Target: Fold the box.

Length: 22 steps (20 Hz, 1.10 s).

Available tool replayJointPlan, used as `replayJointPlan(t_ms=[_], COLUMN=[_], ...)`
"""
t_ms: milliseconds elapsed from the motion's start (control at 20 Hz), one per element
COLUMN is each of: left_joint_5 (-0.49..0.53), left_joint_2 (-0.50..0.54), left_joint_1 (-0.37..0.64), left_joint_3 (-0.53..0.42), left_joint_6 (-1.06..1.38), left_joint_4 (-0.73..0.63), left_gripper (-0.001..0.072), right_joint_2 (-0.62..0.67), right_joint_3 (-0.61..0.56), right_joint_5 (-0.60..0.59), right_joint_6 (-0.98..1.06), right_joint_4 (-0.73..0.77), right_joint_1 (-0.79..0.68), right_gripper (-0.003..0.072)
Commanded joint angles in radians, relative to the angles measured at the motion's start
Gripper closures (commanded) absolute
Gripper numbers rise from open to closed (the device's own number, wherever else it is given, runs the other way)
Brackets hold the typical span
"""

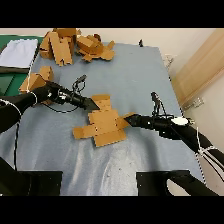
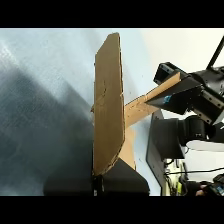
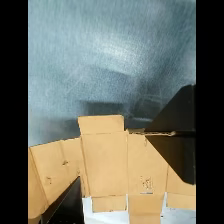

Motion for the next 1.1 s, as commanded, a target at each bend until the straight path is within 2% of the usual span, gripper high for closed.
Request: replayJointPlan(t_ms=[0, 50, 100, 300, 600, 700, 800, 900, 1050], left_joint_5=[-0.017, -0.033, -0.06, -0.154, -0.167, -0.113, -0.026, 0.025, 0.163], left_joint_2=[0.001, 0.001, 0.001, 0.01, 0.081, 0.088, 0.101, 0.128, 0.204], left_joint_1=[0.0, 0.0, 0.0, -0.01, -0.096, -0.151, -0.196, -0.21, -0.208], left_joint_3=[0.001, 0.001, 0.001, 0.011, 0.007, 0.006, 0.006, 0.003, -0.046], left_joint_6=[0.134, 0.184, 0.232, 0.324, 0.436, 0.488, 0.498, 0.487, 0.539], left_joint_4=[-0.005, -0.017, -0.031, -0.043, -0.041, -0.033, 0.037, 0.12, 0.115], left_gripper=[0.0697, 0.0697, 0.0697, 0.0697, 0.0698, 0.0698, 0.0698, 0.0699, 0.07], right_joint_2=[0.001, 0.001, 0.001, 0.001, 0.001, 0.001, 0.001, 0.001, 0.001], right_joint_3=[0.0, 0.0, 0.0, 0.008, 0.071, 0.09, 0.1, 0.101, 0.101], right_joint_5=[-0.003, -0.006, -0.02, -0.111, -0.151, -0.15, -0.15, -0.15, -0.15], right_joint_6=[0.006, 0.006, 0.019, 0.113, 0.175, 0.175, 0.175, 0.175, 0.175], right_joint_4=[0.006, 0.013, 0.014, 0.012, 0.042, 0.045, 0.049, 0.048, 0.045], right_joint_1=[-0.001, -0.001, -0.001, -0.022, -0.053, -0.053, -0.053, -0.053, -0.053], right_gripper=[0.0629, 0.0501, 0.0456, 0.0458, 0.0462, 0.0462, 0.0462, 0.0462, 0.0462])
